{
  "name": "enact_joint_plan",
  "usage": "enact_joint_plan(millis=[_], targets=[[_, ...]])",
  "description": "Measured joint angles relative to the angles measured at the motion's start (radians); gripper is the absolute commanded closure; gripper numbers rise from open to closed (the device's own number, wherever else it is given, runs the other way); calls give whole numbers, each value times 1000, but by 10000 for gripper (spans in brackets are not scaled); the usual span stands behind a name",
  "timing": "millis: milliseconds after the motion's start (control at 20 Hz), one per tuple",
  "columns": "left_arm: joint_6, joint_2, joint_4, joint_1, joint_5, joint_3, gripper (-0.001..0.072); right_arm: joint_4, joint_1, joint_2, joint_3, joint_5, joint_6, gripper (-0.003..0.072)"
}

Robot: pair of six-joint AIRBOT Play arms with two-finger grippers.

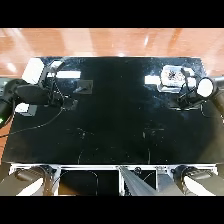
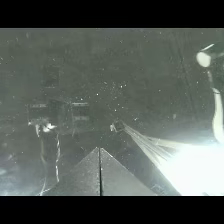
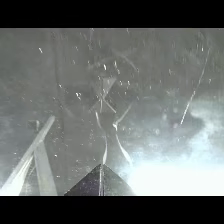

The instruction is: Fold the box and place the chain.

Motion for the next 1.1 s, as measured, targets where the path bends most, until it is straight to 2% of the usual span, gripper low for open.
enact_joint_plan(millis=[550,1100], targets=[[-100,109,47,-8,-11,-29,688,-8,-3,4,-23,10,10,651],[-114,123,60,-8,-40,-32,688,-9,-3,4,-23,10,10,651]])
